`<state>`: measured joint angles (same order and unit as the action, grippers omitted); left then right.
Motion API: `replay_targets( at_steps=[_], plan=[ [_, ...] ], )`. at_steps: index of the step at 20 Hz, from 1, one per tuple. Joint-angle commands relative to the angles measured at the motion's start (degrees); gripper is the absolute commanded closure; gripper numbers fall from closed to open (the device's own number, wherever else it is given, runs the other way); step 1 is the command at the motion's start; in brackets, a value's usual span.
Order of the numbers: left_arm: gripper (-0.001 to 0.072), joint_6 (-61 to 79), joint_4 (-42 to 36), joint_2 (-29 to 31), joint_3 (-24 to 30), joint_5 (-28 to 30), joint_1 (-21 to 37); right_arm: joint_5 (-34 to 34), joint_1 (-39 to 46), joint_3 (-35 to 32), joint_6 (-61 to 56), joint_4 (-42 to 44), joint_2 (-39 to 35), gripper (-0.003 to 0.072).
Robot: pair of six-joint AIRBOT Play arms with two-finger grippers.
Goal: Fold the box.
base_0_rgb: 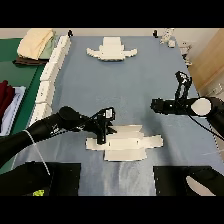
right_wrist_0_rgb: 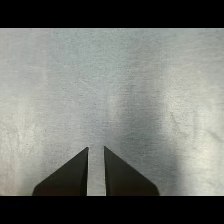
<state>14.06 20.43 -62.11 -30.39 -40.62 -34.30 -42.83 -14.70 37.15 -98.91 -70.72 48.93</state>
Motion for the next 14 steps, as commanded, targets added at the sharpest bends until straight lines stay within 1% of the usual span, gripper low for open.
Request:
replay_targets(
  at_steps=[1,2,3,5,9,11,14],
  plan=[
    [0.0695,-0.20,0.63,-0.07,0.15,-2.86,0.00,-0.04,-0.07,0.02,0.04,0.00,0.04,0.0541],
    [0.0695,-0.20,0.61,-0.07,0.15,-3.10,0.00,-0.33,-0.07,0.02,0.39,0.04,0.04,0.0631],
    [0.0695,-0.20,0.61,-0.07,0.15,-3.10,0.00,-1.11,-0.07,0.02,0.39,0.07,0.04,0.0685],
    [0.0695,-0.20,0.61,-0.07,0.15,-3.08,0.00,-4.35,-0.07,0.02,0.42,0.04,0.02,0.0685],
    [0.0695,-0.17,0.59,-0.07,0.15,-3.04,0.00,-14.51,-0.61,0.02,0.42,-0.13,-1.33,0.0687],
    [0.0695,-0.17,0.57,-0.07,0.13,-2.91,0.00,-18.99,-3.39,-0.02,-0.33,-1.51,-3.91,0.0688],
    [0.0695,-0.17,0.57,-0.07,0.13,-2.93,0.00,-24.00,-9.66,-0.09,-7.89,-3.43,-9.44,0.0688]
  ],
)
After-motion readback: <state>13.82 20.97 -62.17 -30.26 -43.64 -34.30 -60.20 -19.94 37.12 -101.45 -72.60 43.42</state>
